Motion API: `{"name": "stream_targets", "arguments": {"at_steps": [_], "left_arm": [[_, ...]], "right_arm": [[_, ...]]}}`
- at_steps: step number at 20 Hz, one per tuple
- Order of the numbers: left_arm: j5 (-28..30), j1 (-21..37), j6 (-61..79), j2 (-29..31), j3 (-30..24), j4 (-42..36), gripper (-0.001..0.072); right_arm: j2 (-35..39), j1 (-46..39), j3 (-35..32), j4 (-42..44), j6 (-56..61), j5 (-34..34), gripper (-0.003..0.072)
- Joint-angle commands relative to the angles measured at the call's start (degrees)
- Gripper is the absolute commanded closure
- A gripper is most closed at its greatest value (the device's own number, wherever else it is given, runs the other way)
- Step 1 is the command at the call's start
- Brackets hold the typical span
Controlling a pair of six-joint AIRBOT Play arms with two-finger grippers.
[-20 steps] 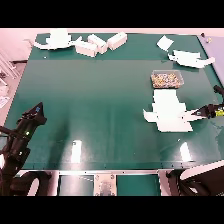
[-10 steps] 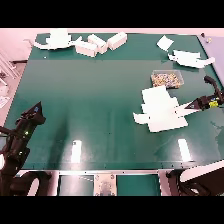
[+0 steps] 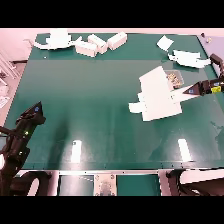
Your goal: Fold the box and place the chain.
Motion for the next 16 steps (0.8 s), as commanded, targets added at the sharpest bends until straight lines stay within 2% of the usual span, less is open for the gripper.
{"name": "stream_targets", "arguments": {"at_steps": [1,5,10,16], "left_arm": [[-1.9,0.0,1.6,0.0,0.0,0.2,0.0077],[-2.8,0.0,3.7,0.0,0.0,0.4,0.0075],[-3.1,0.0,3.6,0.0,0.0,1.8,0.0075],[-6.3,0.0,3.6,0.0,0.0,5.6,0.0075]], "right_arm": [[3.8,4.4,-2.6,5.8,1.1,-2.7,0.0682],[5.4,12.0,-7.5,8.3,1.1,-6.5,0.0681],[5.7,19.5,-15.0,10.6,1.1,-22.0,0.0681],[5.6,26.5,-26.6,11.6,0.9,-40.7,0.0681]]}}
